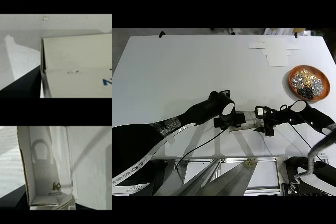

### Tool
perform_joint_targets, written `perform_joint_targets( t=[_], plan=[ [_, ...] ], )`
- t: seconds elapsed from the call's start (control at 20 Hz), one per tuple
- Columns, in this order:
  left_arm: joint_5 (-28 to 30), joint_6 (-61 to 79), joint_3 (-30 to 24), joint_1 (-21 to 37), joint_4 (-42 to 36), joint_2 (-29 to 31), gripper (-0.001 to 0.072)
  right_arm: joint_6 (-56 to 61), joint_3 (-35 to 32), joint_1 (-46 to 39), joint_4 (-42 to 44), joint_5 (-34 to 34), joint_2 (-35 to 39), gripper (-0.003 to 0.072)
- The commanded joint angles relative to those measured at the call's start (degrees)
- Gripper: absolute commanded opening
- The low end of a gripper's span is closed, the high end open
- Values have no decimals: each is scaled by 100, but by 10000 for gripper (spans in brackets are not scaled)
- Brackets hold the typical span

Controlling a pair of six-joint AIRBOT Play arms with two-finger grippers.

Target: Fold the box and place the chain.

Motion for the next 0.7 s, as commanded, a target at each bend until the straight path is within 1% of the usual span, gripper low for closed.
perform_joint_targets(
  t=[0.0,0.2,0.4,0.55,0.6,0.65],
  plan=[
    [179,-144,2,-37,63,-31,344,0,7,2,2,0,4,321],
    [4,-219,-22,-72,225,-28,344,0,7,2,2,0,4,321],
    [-35,-251,-190,-76,219,2,344,0,7,2,2,0,4,321],
    [-46,-232,-192,-74,225,22,344,0,4,2,2,0,4,321],
    [-9,-234,-192,-72,225,35,334,0,4,2,2,0,4,321],
    [24,-234,-192,-72,225,42,269,0,4,2,2,2,4,321]
  ],
)
